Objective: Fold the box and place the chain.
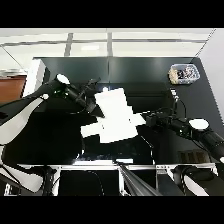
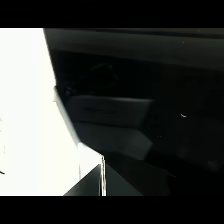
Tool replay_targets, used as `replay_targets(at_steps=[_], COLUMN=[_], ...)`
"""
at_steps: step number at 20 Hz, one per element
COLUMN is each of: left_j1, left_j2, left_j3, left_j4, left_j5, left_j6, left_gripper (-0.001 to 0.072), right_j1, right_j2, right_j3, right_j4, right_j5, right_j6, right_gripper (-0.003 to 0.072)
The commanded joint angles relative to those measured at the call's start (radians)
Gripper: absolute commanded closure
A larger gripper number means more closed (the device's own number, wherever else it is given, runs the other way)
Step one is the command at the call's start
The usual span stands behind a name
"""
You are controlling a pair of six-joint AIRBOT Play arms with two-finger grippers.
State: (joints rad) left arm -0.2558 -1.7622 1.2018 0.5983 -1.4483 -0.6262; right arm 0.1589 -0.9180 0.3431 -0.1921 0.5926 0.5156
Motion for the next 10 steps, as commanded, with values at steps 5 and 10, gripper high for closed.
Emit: replay_targets(at_steps=[5,10], left_j1=[-0.027,-0.069], left_j2=[-0.001,-0.001], left_j3=[0.005,0.005], left_j4=[-0.003,0.021], left_j5=[0.053,0.114], left_j6=[0.009,0.002], left_gripper=[0.0321,0.0322], right_j1=[0.001,0.001], right_j2=[0.001,0.001], right_j3=[-0.001,-0.001], right_j4=[-0.001,-0.001], right_j5=[0.0,-0.002], right_j6=[0.0,0.0], right_gripper=[0.067,0.067])
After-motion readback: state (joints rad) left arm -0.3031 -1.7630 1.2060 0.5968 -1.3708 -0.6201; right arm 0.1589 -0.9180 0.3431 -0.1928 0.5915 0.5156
